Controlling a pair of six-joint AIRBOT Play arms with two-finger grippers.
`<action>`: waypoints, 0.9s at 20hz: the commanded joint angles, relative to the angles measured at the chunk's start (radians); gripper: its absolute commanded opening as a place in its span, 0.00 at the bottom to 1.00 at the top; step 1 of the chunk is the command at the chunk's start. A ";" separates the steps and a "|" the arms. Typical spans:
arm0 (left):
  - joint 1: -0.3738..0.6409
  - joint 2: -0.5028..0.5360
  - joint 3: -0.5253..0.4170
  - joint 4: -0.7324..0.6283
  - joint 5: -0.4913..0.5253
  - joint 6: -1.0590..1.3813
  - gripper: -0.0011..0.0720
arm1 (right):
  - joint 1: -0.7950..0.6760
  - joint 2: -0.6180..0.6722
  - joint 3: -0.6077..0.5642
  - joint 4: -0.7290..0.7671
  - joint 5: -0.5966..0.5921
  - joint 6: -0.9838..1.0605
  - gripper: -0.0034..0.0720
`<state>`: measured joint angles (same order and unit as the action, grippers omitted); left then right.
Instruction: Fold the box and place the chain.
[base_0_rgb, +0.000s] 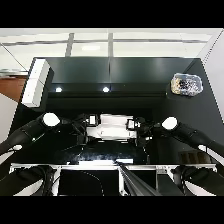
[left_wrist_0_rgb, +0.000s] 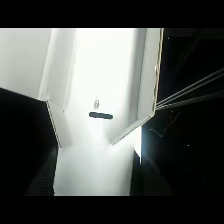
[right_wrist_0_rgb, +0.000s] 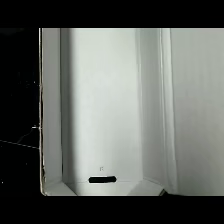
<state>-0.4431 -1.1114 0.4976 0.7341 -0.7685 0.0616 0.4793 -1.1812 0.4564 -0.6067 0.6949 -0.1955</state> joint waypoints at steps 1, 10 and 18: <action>-0.002 -0.026 0.000 -0.058 0.005 0.047 0.72 | 0.001 0.000 0.000 0.000 0.000 0.000 0.67; -0.040 -0.030 0.000 -0.066 0.040 0.047 0.51 | 0.001 0.000 0.000 0.000 0.000 0.000 0.67; -0.081 -0.030 0.000 -0.100 0.085 0.036 0.34 | 0.001 0.000 0.000 0.000 0.000 0.000 0.67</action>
<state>-0.5148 -1.1412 0.4976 0.6579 -0.6804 0.1032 0.4793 -1.1812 0.4564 -0.6064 0.6949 -0.1951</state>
